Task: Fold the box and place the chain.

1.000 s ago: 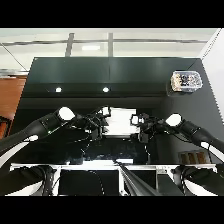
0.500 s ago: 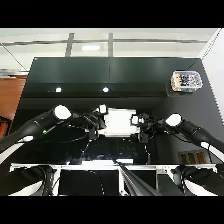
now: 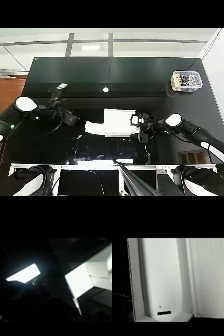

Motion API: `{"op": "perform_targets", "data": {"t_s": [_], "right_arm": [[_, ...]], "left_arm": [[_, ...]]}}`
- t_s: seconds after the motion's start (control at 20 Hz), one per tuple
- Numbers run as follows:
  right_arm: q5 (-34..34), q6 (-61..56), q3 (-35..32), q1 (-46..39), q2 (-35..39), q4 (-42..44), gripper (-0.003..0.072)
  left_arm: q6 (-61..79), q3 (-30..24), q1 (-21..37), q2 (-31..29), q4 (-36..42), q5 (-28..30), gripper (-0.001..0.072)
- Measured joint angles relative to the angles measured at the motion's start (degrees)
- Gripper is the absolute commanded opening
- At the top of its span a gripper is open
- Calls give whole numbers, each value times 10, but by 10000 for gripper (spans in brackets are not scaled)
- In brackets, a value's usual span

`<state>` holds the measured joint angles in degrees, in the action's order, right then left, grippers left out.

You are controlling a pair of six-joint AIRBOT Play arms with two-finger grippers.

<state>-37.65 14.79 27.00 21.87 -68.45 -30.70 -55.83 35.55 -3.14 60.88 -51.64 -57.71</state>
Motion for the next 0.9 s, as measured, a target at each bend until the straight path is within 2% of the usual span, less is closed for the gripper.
{"op": "perform_targets", "data": {"t_s": [0.15,0.25,0.35,0.7,0.9], "right_arm": [[0,0,0,0,0,0,10],[0,0,0,0,0,0,10],[0,0,0,0,0,0,10],[0,0,0,0,0,0,10],[0,0,0,0,0,0,10]], "left_arm": [[-91,-30,51,21,34,-20,29],[-116,-44,55,48,57,-37,29],[-128,-52,39,75,81,-38,29],[-90,-46,-71,155,198,22,29],[-52,-38,-88,169,226,30,30]]}}
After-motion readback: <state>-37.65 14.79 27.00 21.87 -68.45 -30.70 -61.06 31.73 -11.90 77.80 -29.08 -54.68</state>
